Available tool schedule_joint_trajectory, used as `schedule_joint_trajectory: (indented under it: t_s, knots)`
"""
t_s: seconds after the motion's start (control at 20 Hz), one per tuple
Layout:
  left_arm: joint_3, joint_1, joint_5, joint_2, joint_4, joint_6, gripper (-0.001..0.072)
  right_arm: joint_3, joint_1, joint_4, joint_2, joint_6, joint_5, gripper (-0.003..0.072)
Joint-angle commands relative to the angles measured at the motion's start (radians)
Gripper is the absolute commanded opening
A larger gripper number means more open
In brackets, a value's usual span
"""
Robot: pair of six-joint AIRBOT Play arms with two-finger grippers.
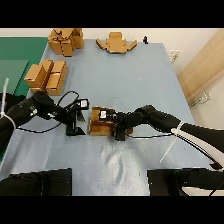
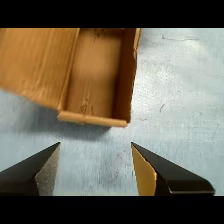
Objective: Fold the box.
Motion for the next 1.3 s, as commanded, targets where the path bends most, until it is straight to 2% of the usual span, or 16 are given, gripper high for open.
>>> schedule_joint_trajectory:
  t_s: [0.0, 0.15, 0.3, 0.5, 0.8, 0.95, 1.25]
  knots:
    - [-0.006, -0.063, 0.043, -0.060, -0.053, 0.100, 0.0692, -0.001, 0.000, 0.000, 0.000, 0.000, 0.000, 0.0361]
    - [-0.006, -0.089, 0.095, -0.084, -0.068, 0.094, 0.0692, -0.001, 0.000, 0.001, 0.000, 0.000, 0.000, 0.0361]
    - [-0.006, -0.094, 0.107, -0.084, -0.105, 0.095, 0.0692, -0.001, 0.000, 0.000, 0.000, 0.000, 0.000, 0.0361]
    - [-0.006, -0.107, 0.188, -0.084, -0.102, 0.095, 0.0692, -0.001, 0.000, 0.000, 0.000, 0.000, -0.001, 0.0361]
    - [-0.006, -0.109, 0.158, -0.084, -0.068, 0.109, 0.0691, -0.001, 0.000, 0.000, 0.000, 0.000, -0.003, 0.0361]
    - [-0.006, -0.130, 0.162, -0.084, 0.013, 0.110, 0.0691, -0.001, 0.000, 0.000, 0.000, 0.000, -0.003, 0.0361]
    - [-0.006, -0.148, 0.161, -0.084, -0.018, 0.102, 0.0690, 0.000, 0.000, 0.000, 0.000, 0.000, -0.003, 0.0361]
